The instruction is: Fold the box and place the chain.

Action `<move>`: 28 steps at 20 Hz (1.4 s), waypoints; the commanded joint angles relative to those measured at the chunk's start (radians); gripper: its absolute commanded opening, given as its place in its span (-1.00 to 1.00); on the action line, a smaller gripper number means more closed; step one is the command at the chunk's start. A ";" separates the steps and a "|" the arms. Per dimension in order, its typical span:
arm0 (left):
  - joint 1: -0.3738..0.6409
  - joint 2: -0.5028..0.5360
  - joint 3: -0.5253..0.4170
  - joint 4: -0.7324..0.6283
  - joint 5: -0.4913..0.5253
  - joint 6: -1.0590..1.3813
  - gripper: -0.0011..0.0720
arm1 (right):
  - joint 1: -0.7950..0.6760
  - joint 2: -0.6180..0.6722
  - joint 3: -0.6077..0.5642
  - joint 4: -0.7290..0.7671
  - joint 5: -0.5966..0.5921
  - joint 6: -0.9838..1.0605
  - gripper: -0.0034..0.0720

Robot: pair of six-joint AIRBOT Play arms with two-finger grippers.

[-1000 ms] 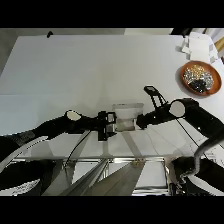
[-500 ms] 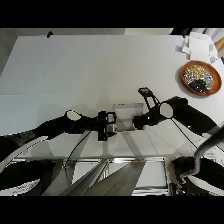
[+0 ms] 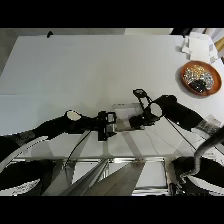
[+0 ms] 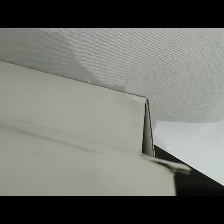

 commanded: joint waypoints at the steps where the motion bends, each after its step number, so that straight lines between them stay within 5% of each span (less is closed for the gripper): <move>1: 0.000 0.001 0.000 0.000 0.000 0.000 -0.56 | 0.003 -0.007 0.003 -0.026 0.000 0.023 0.13; 4: 0.000 0.001 0.000 0.000 0.000 0.000 -0.56 | 0.003 -0.013 0.003 -0.028 0.000 0.033 -0.15; 14: 0.000 0.001 0.000 0.000 0.000 0.000 -0.56 | 0.003 -0.036 0.003 -0.055 -0.002 0.150 -0.34; 17: 0.000 0.001 0.000 0.000 0.000 0.000 -0.56 | 0.003 -0.036 0.003 -0.055 -0.002 0.156 -0.51; 19: 0.000 0.001 0.000 0.000 0.000 0.000 -0.56 | 0.003 -0.036 0.003 -0.055 -0.002 0.156 -0.87; 23: 0.000 0.000 0.000 0.000 0.000 0.000 -0.56 | 0.003 -0.036 0.003 -0.055 -0.002 0.156 -0.86; 26: 0.000 0.000 0.000 0.000 0.000 0.000 -0.56 | 0.003 -0.036 0.003 -0.055 -0.018 0.155 -0.37; 28: 0.000 0.001 0.000 0.000 0.000 0.000 -0.56 | 0.003 -0.036 0.003 -0.055 -0.028 0.154 -0.37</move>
